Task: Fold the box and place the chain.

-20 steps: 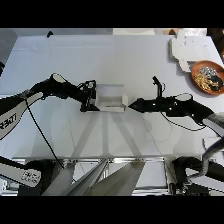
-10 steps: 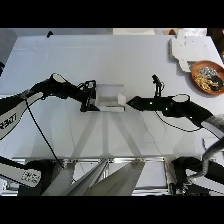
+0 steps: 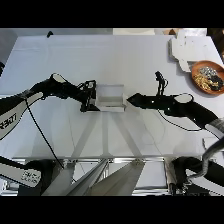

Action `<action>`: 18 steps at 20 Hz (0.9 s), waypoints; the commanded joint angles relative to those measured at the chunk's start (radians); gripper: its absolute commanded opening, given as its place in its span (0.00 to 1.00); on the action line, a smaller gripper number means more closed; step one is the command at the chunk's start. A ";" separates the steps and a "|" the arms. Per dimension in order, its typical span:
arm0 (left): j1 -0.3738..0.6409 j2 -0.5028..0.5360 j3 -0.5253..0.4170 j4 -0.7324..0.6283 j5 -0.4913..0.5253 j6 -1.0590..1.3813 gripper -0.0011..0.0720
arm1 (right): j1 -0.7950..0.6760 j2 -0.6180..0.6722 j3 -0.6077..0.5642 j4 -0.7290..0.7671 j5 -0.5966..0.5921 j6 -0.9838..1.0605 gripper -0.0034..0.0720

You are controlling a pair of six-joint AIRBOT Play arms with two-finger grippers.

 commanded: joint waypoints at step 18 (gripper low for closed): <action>0.000 0.000 0.000 0.000 0.000 0.000 0.47 | 0.184 0.003 0.000 -0.008 -0.217 0.053 0.58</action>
